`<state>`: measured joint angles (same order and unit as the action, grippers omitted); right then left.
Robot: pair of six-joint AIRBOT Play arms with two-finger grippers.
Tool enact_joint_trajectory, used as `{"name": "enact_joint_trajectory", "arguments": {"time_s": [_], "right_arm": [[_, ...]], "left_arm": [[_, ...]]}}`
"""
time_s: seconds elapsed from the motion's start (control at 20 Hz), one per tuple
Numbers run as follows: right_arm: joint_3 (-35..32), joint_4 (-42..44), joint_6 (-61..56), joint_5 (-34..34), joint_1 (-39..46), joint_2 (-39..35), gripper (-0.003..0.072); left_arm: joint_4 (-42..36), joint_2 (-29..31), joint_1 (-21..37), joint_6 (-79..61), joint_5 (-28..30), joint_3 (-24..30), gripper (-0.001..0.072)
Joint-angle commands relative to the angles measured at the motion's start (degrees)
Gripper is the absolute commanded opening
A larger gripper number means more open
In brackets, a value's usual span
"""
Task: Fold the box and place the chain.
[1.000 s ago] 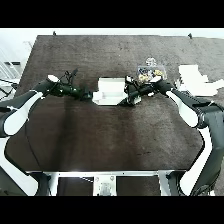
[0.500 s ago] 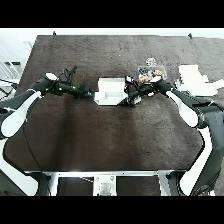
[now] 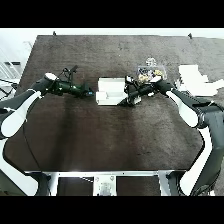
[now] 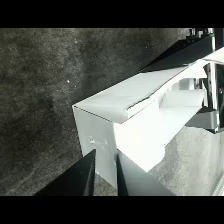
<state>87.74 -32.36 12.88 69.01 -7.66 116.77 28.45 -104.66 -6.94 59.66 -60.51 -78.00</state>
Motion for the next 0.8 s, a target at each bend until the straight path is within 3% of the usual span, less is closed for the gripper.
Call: {"name": "enact_joint_trajectory", "arguments": {"time_s": [0.0,0.75], "right_arm": [[0.04,0.0,0.0,0.02,0.0,0.02,0.0531],[0.04,0.02,0.0,0.02,0.0,0.02,0.0531]], "left_arm": [[-0.24,0.07,0.02,-0.2,-0.13,-0.04,0.017],[-1.97,0.07,0.02,-2.05,-1.84,-0.04,0.0199]]}}
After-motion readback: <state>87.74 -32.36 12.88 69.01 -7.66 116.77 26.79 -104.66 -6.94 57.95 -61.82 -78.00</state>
